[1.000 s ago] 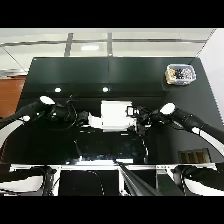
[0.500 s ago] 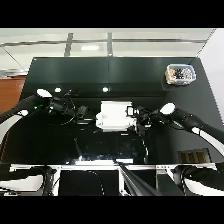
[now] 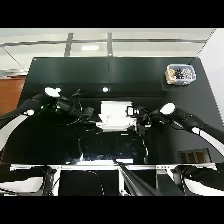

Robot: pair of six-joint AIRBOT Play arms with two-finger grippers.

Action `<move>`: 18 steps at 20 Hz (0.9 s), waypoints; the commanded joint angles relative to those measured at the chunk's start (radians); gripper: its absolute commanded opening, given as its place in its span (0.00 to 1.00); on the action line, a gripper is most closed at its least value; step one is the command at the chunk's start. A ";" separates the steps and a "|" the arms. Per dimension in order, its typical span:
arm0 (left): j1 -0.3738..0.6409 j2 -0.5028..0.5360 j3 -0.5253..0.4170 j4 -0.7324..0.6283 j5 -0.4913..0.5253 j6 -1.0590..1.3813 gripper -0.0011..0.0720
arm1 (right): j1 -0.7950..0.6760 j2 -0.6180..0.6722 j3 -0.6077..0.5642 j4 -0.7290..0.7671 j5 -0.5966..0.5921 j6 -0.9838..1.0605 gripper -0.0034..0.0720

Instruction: Fold the box and place the chain.

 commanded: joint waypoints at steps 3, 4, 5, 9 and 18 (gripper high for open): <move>-0.010 0.000 0.036 0.001 0.018 -0.056 0.68 | 0.000 -0.001 0.000 0.000 0.000 0.000 0.23; -0.018 0.000 0.039 0.009 0.024 -0.078 0.68 | 0.000 -0.001 0.000 0.000 0.000 0.000 0.23; -0.028 0.000 0.042 0.018 0.026 -0.087 0.68 | 0.000 -0.001 0.000 0.000 0.000 0.000 0.23; -0.084 0.000 0.073 0.109 0.065 -0.178 0.61 | 0.000 -0.001 0.000 0.000 0.000 0.000 0.23; -0.206 0.000 0.132 0.306 0.189 -0.427 0.59 | 0.000 -0.001 0.000 0.000 0.000 0.000 0.23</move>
